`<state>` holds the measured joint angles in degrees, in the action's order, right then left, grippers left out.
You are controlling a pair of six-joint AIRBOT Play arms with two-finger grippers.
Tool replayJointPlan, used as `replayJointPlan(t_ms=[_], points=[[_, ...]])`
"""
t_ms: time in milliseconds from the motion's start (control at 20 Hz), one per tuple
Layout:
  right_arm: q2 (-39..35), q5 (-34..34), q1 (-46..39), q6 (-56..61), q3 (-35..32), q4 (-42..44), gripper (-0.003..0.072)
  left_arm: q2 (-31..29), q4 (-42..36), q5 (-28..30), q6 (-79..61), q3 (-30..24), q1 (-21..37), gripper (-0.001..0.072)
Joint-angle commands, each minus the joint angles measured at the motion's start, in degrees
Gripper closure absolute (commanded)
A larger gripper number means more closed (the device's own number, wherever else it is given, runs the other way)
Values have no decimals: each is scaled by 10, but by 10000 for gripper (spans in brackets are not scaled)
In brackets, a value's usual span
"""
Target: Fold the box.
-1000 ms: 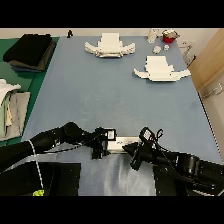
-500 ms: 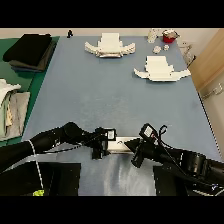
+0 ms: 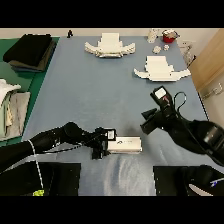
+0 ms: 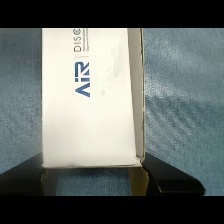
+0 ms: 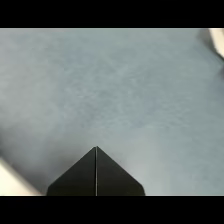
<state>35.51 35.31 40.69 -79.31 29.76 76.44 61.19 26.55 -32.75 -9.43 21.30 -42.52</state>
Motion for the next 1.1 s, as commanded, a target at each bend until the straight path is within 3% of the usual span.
replayJointPlan(t_ms=[0, 150, 350, 600, 1050], points=[[83, 37, -123, -148, 72, 103, 685, 0, 0, 0, 0, 0, 0, 201], [191, 77, -216, -305, 153, 246, 685, 0, 0, 0, 0, 0, 0, 201], [313, 202, -288, -531, 273, 409, 685, 0, 0, 0, 0, 0, 0, 201], [399, 261, -307, -539, 364, 408, 684, 0, 0, 1, 0, 0, 0, 201], [401, 248, -307, -538, 364, 397, 683, 0, 0, 2, 0, 1, 0, 201]])
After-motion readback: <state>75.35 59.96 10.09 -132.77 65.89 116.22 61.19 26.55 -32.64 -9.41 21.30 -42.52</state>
